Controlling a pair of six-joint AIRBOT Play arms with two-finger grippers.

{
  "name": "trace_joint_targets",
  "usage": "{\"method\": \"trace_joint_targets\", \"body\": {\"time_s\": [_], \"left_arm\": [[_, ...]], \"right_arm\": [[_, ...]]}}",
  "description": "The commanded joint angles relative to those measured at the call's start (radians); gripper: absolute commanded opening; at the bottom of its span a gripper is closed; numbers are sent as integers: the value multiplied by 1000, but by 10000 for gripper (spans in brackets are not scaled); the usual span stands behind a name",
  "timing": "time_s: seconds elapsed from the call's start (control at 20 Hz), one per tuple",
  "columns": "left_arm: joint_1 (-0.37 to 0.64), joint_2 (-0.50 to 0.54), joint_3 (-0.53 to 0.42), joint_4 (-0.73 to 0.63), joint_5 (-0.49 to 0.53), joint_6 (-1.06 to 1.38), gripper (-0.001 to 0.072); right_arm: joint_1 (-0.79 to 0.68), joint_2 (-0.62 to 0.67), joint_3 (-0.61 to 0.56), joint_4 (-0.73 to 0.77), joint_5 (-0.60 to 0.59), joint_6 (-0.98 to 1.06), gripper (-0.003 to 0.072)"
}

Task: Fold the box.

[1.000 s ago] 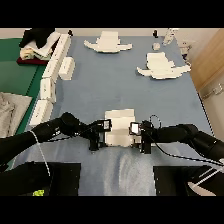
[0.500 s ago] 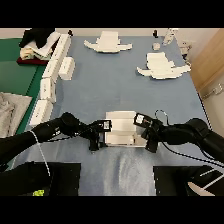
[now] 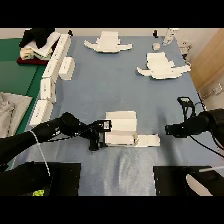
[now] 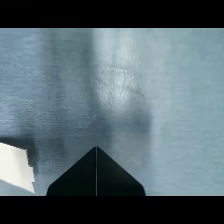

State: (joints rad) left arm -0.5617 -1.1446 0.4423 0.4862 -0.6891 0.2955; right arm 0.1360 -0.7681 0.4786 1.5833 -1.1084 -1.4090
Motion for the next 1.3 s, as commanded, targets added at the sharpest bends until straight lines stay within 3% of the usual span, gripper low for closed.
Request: {"method": "trace_joint_targets", "body": {"time_s": [0.0, 0.3, 0.8, 1.0, 1.25], "left_arm": [[0, 1, 0, 0, 0, 0, 507], [0, 1, 0, 0, 0, 0, 507], [0, 1, 0, 0, 0, 0, 507], [0, 1, 0, 0, 0, 0, 507], [0, 1, 0, 0, 0, 0, 507]], "right_arm": [[-244, -113, -24, 372, -48, -191, 0], [-266, -251, -33, 679, -130, -469, -1], [-246, -253, -38, 734, -142, -522, 0], [-208, -253, -65, 738, -83, -522, 0], [-54, -247, -75, 759, 14, -518, 1]]}}
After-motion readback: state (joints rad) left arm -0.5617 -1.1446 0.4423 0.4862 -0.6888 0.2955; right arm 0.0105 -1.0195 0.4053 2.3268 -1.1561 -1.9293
